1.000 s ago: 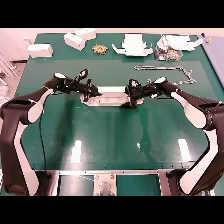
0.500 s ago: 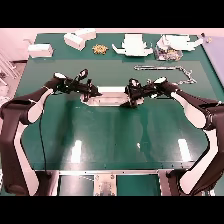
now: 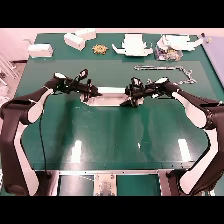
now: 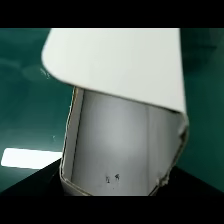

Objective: Fold the box and place the chain.

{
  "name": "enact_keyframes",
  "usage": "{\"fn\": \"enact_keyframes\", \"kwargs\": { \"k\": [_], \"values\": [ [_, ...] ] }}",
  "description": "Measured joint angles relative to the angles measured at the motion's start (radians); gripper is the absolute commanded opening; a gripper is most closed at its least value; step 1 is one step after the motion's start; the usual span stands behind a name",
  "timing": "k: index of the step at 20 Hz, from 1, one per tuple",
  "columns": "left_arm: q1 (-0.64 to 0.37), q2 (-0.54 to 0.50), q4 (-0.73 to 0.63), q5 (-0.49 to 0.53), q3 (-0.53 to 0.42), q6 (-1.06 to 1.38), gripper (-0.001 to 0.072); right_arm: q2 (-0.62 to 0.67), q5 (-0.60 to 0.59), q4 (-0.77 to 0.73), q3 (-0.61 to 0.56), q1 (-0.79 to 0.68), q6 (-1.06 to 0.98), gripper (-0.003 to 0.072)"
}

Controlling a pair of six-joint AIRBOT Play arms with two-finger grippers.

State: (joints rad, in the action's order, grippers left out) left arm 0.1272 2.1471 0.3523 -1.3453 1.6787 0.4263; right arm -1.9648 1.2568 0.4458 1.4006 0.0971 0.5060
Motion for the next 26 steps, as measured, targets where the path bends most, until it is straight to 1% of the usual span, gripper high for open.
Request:
{"fn": "enact_keyframes", "kwargs": {
  "k": [11,12,13,23,26],
  "values": [
    [0.0,0.0,0.0,0.0,0.0,0.0,0.002,-0.022,0.035,0.005,0.003,0.0,-0.003,0.0559],
    [0.0,0.0,0.0,0.0,0.0,0.0,0.002,-0.022,0.036,0.006,0.004,0.0,-0.003,0.0571],
    [0.0,0.0,0.0,0.0,0.0,0.0,0.002,-0.023,0.036,0.007,0.004,0.0,-0.003,0.0603],
    [0.0,0.0,-0.001,0.002,0.0,-0.001,0.002,-0.024,0.025,0.026,0.015,0.007,-0.013,0.06],
    [0.0,0.0,-0.001,0.002,0.0,-0.002,0.002,-0.024,0.002,0.039,0.029,0.018,-0.016,0.0567]
  ]
}}
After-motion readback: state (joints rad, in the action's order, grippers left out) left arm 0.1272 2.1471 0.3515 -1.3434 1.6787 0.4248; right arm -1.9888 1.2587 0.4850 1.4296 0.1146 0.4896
